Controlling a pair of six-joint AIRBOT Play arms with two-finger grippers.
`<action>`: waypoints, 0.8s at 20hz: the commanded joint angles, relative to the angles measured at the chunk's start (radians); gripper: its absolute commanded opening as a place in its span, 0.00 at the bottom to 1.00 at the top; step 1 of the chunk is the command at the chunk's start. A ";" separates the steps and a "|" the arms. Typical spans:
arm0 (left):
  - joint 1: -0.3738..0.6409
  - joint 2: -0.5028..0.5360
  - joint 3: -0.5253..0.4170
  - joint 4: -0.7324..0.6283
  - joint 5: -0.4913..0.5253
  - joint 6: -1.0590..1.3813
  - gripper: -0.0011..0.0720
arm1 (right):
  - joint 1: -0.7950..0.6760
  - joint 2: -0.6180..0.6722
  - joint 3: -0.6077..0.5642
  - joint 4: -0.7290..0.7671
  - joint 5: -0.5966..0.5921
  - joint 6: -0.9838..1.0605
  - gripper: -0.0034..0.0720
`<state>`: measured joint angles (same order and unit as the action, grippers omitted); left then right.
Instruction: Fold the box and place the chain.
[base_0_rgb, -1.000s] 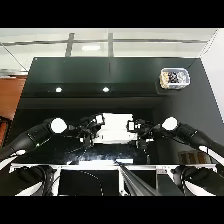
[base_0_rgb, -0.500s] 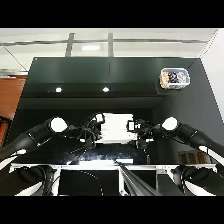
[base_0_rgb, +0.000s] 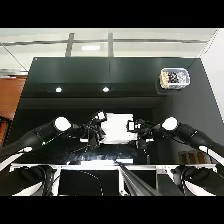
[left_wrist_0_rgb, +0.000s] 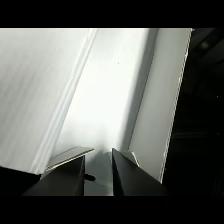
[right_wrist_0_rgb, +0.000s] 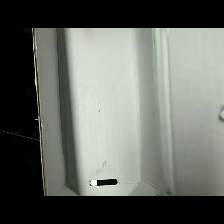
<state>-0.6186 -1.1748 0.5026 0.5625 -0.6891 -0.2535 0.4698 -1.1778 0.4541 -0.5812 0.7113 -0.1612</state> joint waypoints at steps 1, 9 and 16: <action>-0.002 -0.005 0.000 -0.021 0.009 0.015 0.32 | 0.000 0.000 0.000 0.001 0.000 0.000 0.61; -0.003 -0.005 0.000 -0.013 -0.002 0.015 0.48 | 0.000 0.000 0.000 0.001 0.000 0.000 0.61; 0.063 0.002 0.041 0.191 -0.138 -0.152 0.05 | 0.000 0.000 0.000 0.001 0.000 0.001 0.61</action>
<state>-0.5980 -1.1778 0.5201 0.6216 -0.7464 -0.2775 0.4698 -1.1778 0.4541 -0.5808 0.7109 -0.1608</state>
